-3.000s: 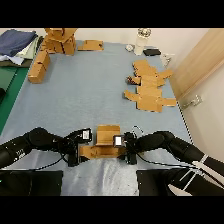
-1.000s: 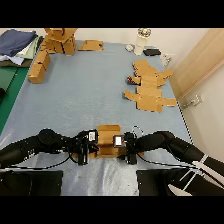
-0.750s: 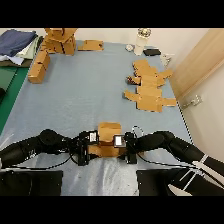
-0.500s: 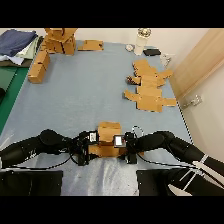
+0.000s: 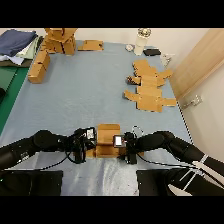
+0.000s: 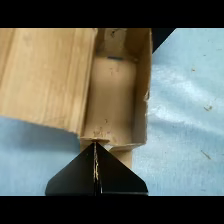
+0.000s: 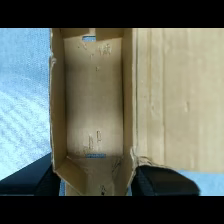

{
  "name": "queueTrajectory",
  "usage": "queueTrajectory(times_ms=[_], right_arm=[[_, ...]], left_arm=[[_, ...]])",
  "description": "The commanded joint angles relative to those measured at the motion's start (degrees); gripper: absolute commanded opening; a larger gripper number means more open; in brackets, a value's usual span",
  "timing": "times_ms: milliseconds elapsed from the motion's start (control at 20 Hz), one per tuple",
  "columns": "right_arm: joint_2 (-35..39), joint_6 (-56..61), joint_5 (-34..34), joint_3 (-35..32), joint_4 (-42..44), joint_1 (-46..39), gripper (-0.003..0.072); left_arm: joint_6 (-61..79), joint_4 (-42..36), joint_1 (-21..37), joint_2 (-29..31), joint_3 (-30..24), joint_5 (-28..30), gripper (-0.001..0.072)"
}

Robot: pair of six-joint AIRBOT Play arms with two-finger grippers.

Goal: Fold the box.

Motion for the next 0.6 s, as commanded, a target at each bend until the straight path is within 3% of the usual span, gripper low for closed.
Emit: queueTrajectory(times_ms=[0, 250, 350, 450, 550], right_arm=[[0.00, 0.04, -0.02, 0.00, -0.02, -0.02, 0.0563], [0.02, 0.04, -0.02, 0.00, -0.02, -0.02, 0.0563], [0.02, 0.04, -0.02, 0.00, -0.02, -0.02, 0.0563], [0.00, 0.04, -0.02, 0.00, -0.02, -0.02, 0.0563], [0.00, 0.04, -0.04, 0.00, -0.02, -0.02, 0.0563]], left_arm=[[-27.15, 22.01, 0.83, 9.73, 0.09, -2.73, 0.0014], [-90.66, 49.37, 4.98, 28.22, 0.70, -10.01, 0.0014], [-117.79, 58.69, 8.94, 29.77, 0.26, -21.42, 0.0014], [-121.50, 55.21, 11.58, 28.28, -1.01, -29.55, 0.0013], [-119.38, 47.36, 11.45, 25.14, -2.16, -28.33, 0.0012]])
